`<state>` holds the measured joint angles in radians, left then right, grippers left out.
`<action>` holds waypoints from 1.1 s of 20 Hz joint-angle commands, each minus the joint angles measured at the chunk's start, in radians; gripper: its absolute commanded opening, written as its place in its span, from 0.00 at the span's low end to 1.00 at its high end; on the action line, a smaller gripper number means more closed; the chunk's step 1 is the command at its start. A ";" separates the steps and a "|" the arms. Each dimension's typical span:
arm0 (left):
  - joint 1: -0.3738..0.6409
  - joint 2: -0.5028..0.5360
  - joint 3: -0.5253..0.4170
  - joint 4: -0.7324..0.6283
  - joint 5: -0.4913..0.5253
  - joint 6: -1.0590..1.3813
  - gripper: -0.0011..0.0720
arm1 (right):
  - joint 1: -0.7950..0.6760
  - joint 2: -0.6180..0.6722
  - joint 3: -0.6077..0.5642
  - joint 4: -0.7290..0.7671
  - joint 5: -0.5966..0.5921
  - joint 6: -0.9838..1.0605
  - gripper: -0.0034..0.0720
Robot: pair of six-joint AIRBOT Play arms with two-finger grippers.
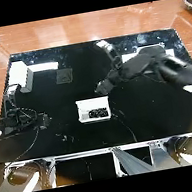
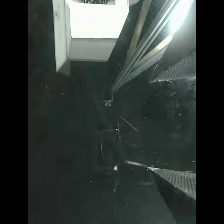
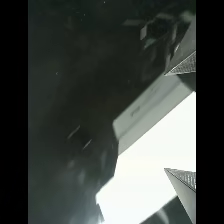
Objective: Fold the box and place the chain.
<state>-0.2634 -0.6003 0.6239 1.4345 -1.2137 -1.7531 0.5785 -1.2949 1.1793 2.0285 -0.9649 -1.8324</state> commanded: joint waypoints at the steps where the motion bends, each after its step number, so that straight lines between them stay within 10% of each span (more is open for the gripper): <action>1: 0.075 -0.027 -0.034 -0.176 0.023 0.164 0.87 | 0.069 -0.121 0.055 -0.092 -0.027 0.062 0.98; 7: 0.021 -0.029 -0.067 -0.249 0.064 0.179 0.87 | 0.076 -0.123 0.072 0.036 -0.214 -0.155 0.98; 22: 0.023 -0.029 -0.091 -0.219 0.139 0.167 0.87 | 0.076 -0.125 0.072 -0.006 -0.223 -0.454 0.98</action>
<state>-0.2417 -0.6289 0.5331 1.1999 -1.1023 -1.5784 0.6537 -1.4181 1.2510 2.0369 -1.1862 -2.2585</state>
